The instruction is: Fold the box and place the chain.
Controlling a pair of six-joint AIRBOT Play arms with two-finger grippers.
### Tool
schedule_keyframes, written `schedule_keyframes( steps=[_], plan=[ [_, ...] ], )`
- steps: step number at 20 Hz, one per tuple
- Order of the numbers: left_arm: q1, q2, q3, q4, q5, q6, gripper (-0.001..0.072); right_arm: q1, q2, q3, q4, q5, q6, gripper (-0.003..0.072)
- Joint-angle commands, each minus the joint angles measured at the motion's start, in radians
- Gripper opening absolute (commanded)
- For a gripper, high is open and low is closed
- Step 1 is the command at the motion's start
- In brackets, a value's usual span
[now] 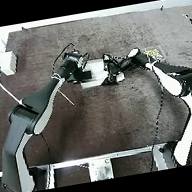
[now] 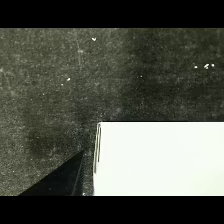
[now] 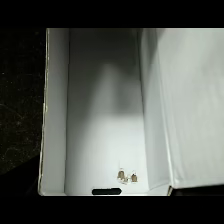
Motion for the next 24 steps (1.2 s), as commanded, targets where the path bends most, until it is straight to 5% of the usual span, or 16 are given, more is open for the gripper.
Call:
schedule_keyframes(
  steps=[1, 6, 8, 12, 14, 15, 24],
  plan=[
    [-0.008, -0.007, 0.000, 0.016, -0.004, -0.006, 0.0046, 0.001, 0.000, 0.000, 0.000, 0.000, 0.000, 0.0439],
    [-0.008, -0.005, 0.014, 0.019, -0.008, -0.003, 0.0064, 0.001, 0.000, 0.000, 0.000, 0.000, 0.000, 0.0439],
    [-0.008, -0.003, 0.024, 0.014, 0.014, 0.059, 0.0356, 0.001, 0.001, 0.000, 0.000, 0.001, 0.000, 0.0439],
    [-0.007, -0.003, 0.065, 0.014, -0.021, 0.108, 0.0367, 0.001, 0.001, 0.000, 0.000, 0.000, 0.000, 0.0439],
    [-0.007, -0.002, 0.079, 0.014, -0.037, 0.163, 0.0572, 0.001, 0.001, 0.000, 0.000, 0.001, 0.000, 0.0439],
    [-0.007, 0.005, 0.077, 0.014, -0.039, 0.190, 0.0618, 0.001, 0.001, 0.000, 0.000, 0.000, 0.000, 0.0439],
    [0.002, 0.193, 0.085, -0.004, -0.088, 0.395, 0.0618, 0.001, 0.001, 0.000, 0.000, 0.000, 0.000, 0.0439]
  ],
)
